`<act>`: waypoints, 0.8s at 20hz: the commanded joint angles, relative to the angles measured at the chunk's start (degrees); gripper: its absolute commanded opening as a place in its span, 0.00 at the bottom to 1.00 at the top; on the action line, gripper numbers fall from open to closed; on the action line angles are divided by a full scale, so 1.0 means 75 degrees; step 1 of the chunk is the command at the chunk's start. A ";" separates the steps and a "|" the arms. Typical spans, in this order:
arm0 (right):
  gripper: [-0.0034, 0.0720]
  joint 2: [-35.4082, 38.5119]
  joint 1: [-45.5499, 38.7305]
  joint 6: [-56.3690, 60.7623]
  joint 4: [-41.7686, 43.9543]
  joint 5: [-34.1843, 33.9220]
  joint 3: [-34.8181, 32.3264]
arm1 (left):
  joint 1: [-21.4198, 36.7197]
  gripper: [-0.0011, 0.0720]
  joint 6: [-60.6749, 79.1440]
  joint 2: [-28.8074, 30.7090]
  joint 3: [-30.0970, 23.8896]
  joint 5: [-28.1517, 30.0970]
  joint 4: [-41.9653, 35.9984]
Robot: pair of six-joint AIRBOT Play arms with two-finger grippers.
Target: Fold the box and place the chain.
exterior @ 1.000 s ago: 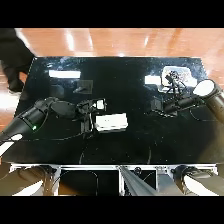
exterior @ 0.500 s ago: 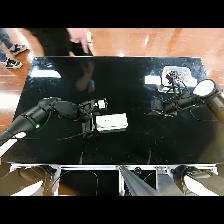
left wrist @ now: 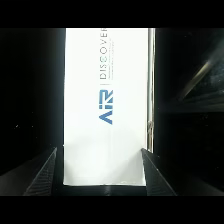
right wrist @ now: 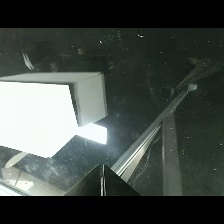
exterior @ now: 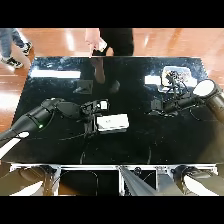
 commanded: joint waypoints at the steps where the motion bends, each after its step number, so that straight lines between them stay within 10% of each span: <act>1: 0.09 0.0003 -0.0003 -0.0006 0.0000 -0.0003 -0.0003 | -0.0035 0.85 0.0015 -0.0020 -0.0003 0.0015 0.0035; 16: 0.09 0.0003 -0.0003 -0.0026 0.0003 0.0003 -0.0003 | -0.0041 0.85 -0.0213 -0.0023 0.0396 0.0382 0.0035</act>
